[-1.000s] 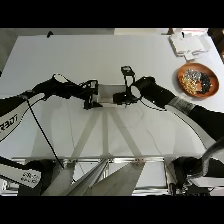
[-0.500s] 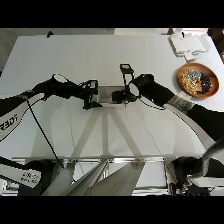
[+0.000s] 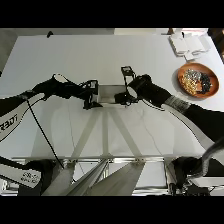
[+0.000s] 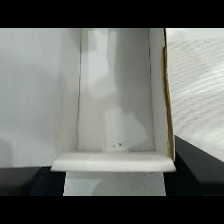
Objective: Fold the box and place the chain.
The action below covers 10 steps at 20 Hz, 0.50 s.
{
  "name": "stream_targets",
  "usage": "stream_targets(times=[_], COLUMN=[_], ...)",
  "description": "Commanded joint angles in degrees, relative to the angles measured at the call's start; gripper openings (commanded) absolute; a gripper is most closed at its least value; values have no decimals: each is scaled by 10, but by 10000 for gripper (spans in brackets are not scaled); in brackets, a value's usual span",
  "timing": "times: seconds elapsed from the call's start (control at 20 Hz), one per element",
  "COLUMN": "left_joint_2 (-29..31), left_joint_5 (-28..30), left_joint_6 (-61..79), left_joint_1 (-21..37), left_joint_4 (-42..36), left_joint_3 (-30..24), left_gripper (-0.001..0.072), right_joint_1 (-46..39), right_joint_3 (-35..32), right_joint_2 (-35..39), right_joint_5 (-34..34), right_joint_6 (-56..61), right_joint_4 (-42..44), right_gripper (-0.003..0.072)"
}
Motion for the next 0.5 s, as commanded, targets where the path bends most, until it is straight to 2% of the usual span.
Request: stream_targets(times=[0.0,0.15,0.45], left_joint_2=[0,0,0], left_joint_5=[0,0,0], left_joint_6=[0,0,0], left_joint_1=[0,0,0], left_joint_4=[0,0,0], left_joint_3=[0,0,0], left_gripper=[336,336,336], right_joint_1=[0,0,8], right_joint_3=[0,0,0], right_joint_2=[0,0,-12], right_joint_5=[-2,-15,-20], right_joint_6=[21,86,108], right_joint_4=[-16,-14,-11], right_gripper=[328,339,331])
